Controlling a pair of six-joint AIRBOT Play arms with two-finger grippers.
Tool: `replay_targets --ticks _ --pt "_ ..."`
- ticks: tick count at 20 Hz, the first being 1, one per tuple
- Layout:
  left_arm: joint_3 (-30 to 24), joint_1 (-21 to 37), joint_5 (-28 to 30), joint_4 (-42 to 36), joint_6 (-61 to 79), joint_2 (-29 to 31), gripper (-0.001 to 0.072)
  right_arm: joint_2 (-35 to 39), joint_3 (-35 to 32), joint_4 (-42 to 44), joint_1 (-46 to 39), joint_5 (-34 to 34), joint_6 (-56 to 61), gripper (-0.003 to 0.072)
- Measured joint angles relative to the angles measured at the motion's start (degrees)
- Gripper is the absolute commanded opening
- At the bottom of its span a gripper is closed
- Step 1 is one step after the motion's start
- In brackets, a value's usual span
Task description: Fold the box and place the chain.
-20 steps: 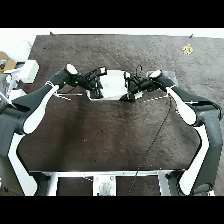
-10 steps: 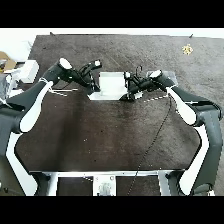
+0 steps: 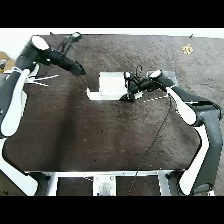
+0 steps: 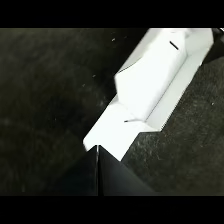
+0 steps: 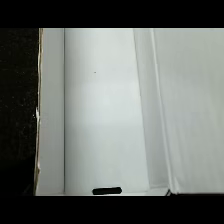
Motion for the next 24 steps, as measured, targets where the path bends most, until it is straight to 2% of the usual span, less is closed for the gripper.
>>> replay_targets --ticks 3,6,16,24 --pt "-0.79 3.06 -1.46 1.16 -10.25 0.83 0.0011 0.00 0.00 0.00 0.00 0.00 0.00 0.0486" --pt "-4.11 5.11 -1.64 0.79 -16.83 1.11 0.0011 0.00 0.00 0.00 0.00 0.00 0.00 0.0486" --pt "-25.22 6.19 9.05 -9.31 -18.78 0.92 0.0011 0.00 0.00 0.00 0.00 0.00 -0.02 0.0486" --pt "-28.59 6.14 10.16 -21.42 -13.22 -3.72 0.0011 0.00 0.00 0.00 0.00 0.00 0.00 0.0487"
